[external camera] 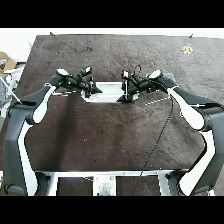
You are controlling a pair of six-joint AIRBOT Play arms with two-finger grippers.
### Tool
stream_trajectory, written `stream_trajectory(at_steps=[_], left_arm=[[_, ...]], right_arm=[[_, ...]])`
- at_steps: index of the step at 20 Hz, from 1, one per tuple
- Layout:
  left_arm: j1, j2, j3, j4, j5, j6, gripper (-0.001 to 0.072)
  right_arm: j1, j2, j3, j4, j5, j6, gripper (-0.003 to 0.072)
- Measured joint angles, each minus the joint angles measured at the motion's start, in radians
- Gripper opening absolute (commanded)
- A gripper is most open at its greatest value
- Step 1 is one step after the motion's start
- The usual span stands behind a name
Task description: Fold the box and place the chain.
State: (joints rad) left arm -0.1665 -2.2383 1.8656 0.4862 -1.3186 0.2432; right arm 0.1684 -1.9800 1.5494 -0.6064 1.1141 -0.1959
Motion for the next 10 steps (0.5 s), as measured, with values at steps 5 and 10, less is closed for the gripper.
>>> stream_trajectory(at_steps=[5, 10], left_arm=[[0.0, 0.0, 0.0, 0.0, 0.0, 0.0, 0.0011], [0.0, 0.0, 0.0, 0.0, 0.0, 0.0, 0.0011]], right_arm=[[0.002, -0.019, 0.005, 0.023, 0.001, -0.034, 0.0655], [0.002, -0.05, 0.006, 0.036, -0.003, -0.047, 0.0655]])
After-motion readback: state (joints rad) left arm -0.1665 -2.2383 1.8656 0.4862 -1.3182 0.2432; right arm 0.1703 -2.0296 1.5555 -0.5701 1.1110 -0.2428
